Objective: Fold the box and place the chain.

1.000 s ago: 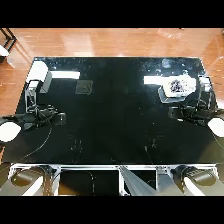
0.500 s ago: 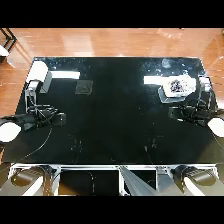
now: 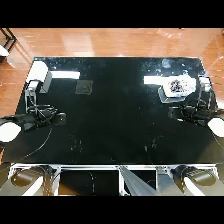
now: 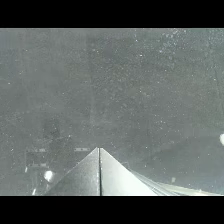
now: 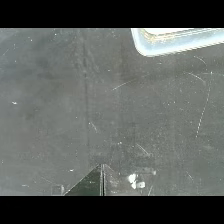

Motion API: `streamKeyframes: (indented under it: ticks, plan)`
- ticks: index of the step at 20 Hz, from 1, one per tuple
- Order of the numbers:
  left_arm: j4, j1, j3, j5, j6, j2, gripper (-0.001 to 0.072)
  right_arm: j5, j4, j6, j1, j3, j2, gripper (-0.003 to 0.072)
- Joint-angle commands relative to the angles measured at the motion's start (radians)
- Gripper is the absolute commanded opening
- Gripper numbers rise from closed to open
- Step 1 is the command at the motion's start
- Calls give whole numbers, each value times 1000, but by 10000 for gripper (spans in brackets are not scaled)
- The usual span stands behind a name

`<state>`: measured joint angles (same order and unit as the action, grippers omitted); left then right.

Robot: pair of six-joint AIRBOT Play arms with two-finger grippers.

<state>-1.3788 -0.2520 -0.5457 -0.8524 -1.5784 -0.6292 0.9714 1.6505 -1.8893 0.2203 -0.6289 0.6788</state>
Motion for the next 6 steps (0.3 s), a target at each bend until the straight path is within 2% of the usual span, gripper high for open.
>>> streamKeyframes:
  ticks: [1,6]
  plan:
    - [0,0,0,1,0,1,23,0,0,0,0,0,-1,19]
    - [0,0,1,5,0,1,23,0,0,0,0,0,-1,19]
